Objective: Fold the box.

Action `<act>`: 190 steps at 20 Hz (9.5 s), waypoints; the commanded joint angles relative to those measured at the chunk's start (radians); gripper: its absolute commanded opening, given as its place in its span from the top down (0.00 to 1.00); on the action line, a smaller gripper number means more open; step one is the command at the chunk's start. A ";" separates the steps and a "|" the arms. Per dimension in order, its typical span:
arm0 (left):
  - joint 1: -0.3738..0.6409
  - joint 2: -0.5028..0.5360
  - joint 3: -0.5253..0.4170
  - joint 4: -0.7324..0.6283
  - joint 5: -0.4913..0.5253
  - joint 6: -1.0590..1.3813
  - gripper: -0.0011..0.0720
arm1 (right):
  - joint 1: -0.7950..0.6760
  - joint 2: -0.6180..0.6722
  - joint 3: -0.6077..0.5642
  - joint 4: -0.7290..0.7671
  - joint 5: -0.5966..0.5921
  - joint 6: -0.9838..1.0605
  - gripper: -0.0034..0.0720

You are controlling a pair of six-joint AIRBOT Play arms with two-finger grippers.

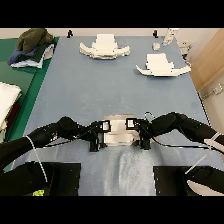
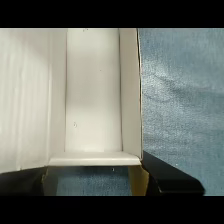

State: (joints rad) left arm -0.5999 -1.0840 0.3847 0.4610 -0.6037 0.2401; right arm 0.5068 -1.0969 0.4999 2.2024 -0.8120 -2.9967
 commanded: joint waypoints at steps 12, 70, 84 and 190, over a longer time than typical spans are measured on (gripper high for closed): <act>-0.003 0.000 0.000 0.010 -0.006 -0.004 0.29 | 0.000 -0.001 0.000 0.000 0.000 0.000 0.28; -0.003 0.000 0.000 0.011 -0.058 0.055 0.29 | 0.000 0.166 0.040 0.213 0.158 1.183 0.94; -0.003 0.000 0.000 0.011 -0.058 0.055 0.29 | 0.000 -0.065 0.041 0.202 0.145 1.163 0.94; -0.003 0.000 0.001 0.010 -0.060 0.055 0.29 | -0.355 0.257 -0.105 0.106 -0.281 1.365 0.96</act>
State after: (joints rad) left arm -0.6037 -1.0843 0.3843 0.4709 -0.6632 0.2951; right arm 0.1268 -0.8402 0.3412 2.2986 -1.0622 -1.6314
